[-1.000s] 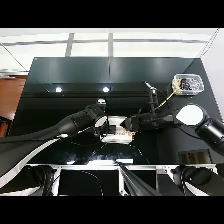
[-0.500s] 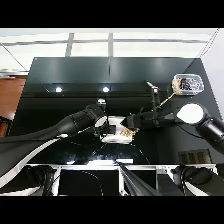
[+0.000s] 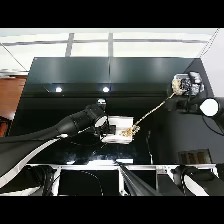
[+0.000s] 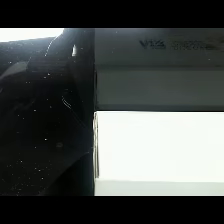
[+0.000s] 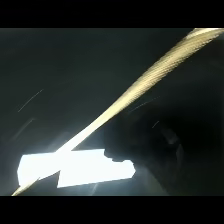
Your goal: Fold the box and place the chain.
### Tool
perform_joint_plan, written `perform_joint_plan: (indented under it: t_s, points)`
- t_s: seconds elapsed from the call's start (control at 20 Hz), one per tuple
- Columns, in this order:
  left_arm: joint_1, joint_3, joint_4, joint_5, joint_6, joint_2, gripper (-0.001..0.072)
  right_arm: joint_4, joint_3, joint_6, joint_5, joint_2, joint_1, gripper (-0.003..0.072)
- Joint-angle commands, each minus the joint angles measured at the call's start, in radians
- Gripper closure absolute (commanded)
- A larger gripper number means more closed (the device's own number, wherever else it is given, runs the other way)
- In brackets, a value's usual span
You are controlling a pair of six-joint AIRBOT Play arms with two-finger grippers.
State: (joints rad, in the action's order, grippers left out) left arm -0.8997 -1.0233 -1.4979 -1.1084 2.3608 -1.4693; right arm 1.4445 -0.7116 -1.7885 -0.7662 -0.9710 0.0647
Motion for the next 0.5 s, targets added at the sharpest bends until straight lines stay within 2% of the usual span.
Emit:
perform_joint_plan:
  t_s: [0.0,0.1,0.25,0.45]
  points:
    - [0.0,0.0,0.0,0.0,0.0,0.0,0.0676,0.089,-0.041,-0.16,0.204,-0.154,-0.117,-0.0034]
    - [0.0,0.0,0.0,0.0,0.0,0.0,0.0676,0.008,-0.134,-0.161,0.198,-0.28,-0.129,-0.0034]
    - [0.0,0.0,0.0,0.0,0.0,0.0,0.0677,-0.004,-0.257,-0.271,0.137,-0.445,-0.13,-0.0034]
    - [0.0,0.0,0.0,0.0,0.0,0.0,0.0677,-0.004,-0.321,-0.325,0.105,-0.556,-0.132,-0.0034]
